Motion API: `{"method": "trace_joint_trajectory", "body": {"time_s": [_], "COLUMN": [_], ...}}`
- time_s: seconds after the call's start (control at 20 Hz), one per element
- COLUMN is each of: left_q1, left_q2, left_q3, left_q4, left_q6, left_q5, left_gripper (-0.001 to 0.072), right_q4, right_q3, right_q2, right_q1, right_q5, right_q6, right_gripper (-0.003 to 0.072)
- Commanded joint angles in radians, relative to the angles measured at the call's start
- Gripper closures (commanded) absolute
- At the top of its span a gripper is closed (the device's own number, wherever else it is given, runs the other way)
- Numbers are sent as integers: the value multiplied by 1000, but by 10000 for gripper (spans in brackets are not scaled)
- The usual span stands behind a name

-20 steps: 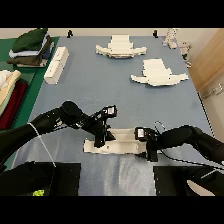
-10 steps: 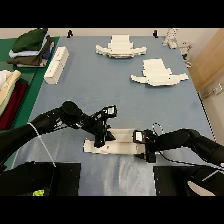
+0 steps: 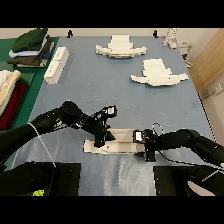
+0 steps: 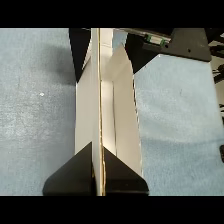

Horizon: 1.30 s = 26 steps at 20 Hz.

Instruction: Fold the box.

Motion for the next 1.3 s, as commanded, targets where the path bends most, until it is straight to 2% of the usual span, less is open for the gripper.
{"method": "trace_joint_trajectory", "body": {"time_s": [0.0,0.55,0.6,0.65,0.9,1.0,1.1,1.25], "left_q1": [0,0,0,0,0,0,0,0], "left_q2": [0,0,0,0,0,0,0,0], "left_q3": [1,0,1,0,1,0,0,1], "left_q4": [0,0,0,0,0,0,0,0], "left_q6": [0,0,0,0,0,0,0,0], "left_q5": [-1,-1,-1,-1,-1,-1,-1,-1], "left_gripper": [694,694,694,693,694,694,694,694], "right_q4": [-3,-6,-6,-7,-8,-10,-10,-10], "right_q3": [0,-3,-3,-3,-6,-6,-6,-5], "right_q2": [1,1,1,1,0,0,0,0], "right_q1": [-1,0,0,-1,-1,0,0,0], "right_q5": [49,-8,-8,-9,-2,0,-8,-7], "right_q6": [0,0,1,1,0,0,0,0], "right_gripper": [100,100,85,21,26,49,188,187]}}
